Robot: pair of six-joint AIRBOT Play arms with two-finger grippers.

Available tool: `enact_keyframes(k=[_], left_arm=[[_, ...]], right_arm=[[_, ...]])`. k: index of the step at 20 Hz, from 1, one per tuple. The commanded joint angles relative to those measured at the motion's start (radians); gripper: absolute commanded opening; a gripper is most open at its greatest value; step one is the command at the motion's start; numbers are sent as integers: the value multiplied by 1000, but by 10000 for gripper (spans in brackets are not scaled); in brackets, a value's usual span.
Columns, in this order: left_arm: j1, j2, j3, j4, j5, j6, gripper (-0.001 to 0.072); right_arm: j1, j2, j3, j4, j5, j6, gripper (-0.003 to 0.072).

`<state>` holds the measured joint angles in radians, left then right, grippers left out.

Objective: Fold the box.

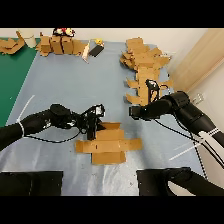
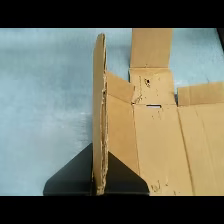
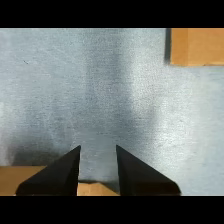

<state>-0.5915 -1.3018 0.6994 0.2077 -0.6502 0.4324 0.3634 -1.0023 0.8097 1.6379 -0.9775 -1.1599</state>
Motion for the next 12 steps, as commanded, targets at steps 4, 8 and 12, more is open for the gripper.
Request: enact_keyframes(k=[4, 8, 12], left_arm=[[5, 47, -1, -188, 82, 261, 9], [10, 47, -2, -186, 80, 279, 9], [9, 47, -4, -185, 67, 310, 9]], right_arm=[[0, 0, 0, 1, 8, 0, 332], [0, 0, 0, 1, 25, 0, 332], [0, 0, 0, 1, 40, 0, 332]])
